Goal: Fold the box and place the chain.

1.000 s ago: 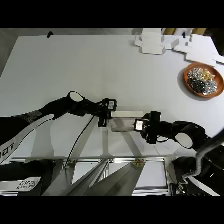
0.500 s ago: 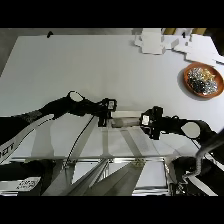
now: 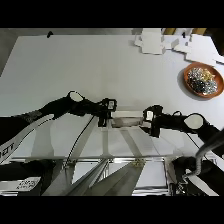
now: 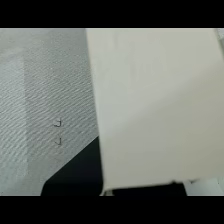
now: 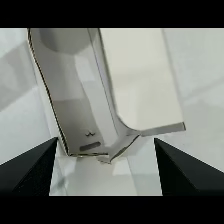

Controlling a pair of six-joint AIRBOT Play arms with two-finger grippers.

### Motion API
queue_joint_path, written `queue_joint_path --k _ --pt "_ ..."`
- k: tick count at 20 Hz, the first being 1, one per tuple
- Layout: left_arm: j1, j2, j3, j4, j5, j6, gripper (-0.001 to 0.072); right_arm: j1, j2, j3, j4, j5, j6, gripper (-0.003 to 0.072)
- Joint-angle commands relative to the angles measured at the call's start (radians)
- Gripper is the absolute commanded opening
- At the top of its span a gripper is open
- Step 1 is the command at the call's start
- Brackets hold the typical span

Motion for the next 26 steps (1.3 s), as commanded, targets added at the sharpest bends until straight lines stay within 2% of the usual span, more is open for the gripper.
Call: queue_joint_path --k 1,4,11,21,26 --pt "0.0 0.0 0.0 0.0 0.0 0.0 0.0012 -0.065 -0.046 0.005 0.119 0.085 -0.118 0.0664" --pt "0.0 0.0 0.0 0.0 0.0 0.0 0.0012 -0.066 -0.111 0.005 0.164 0.137 -0.168 0.0663" --pt "0.0 0.0 0.0 0.0 0.0 0.0 0.0012 -0.066 -0.219 0.005 0.184 0.142 -0.218 0.0662" --pt "0.0 0.0 0.0 0.0 0.0 0.0 0.0012 -0.054 -0.224 0.005 0.214 0.133 -0.267 0.0635" --pt "0.0 0.0 0.0 0.0 0.0 0.0 0.0012 -0.021 -0.281 0.005 0.237 0.112 -0.267 0.0635"
